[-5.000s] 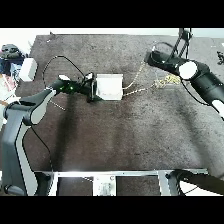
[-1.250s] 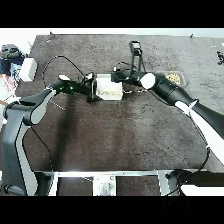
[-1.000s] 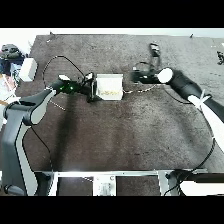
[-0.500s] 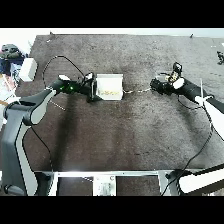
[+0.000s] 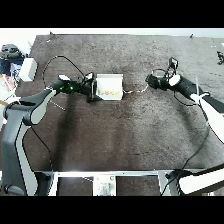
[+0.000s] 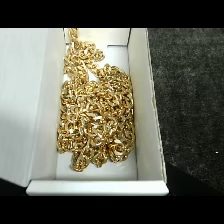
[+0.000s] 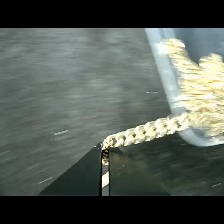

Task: Fold the box and place the chain.

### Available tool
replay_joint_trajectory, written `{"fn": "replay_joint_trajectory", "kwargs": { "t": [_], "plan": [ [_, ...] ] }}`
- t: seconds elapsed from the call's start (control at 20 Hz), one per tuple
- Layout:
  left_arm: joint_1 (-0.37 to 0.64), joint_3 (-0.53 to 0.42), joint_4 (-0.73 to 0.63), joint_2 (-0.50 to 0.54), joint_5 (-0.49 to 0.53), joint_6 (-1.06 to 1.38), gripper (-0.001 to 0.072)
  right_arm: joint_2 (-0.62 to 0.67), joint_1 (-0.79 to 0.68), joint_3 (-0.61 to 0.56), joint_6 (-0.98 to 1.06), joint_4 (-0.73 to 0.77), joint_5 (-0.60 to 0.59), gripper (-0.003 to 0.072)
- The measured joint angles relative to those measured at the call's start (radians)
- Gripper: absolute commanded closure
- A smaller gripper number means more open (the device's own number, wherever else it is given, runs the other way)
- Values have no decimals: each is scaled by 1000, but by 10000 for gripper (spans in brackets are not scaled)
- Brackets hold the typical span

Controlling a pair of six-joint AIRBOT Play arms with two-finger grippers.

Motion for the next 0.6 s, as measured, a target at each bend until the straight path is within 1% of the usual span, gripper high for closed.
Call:
{"fn": "replay_joint_trajectory", "kwargs": {
  "t": [0.1,0.2,0.35,0.5,0.6],
  "plan": [
    [0,0,0,0,0,0,292,100,43,2,-40,3,40,673],
    [0,0,0,0,0,0,292,216,100,4,-78,4,51,673],
    [0,0,0,0,0,0,292,357,198,5,-111,4,27,674],
    [0,0,0,0,0,0,292,431,294,14,-127,-1,-37,673],
    [0,0,0,0,0,0,292,441,351,18,-131,-2,-80,674]
  ]
}}
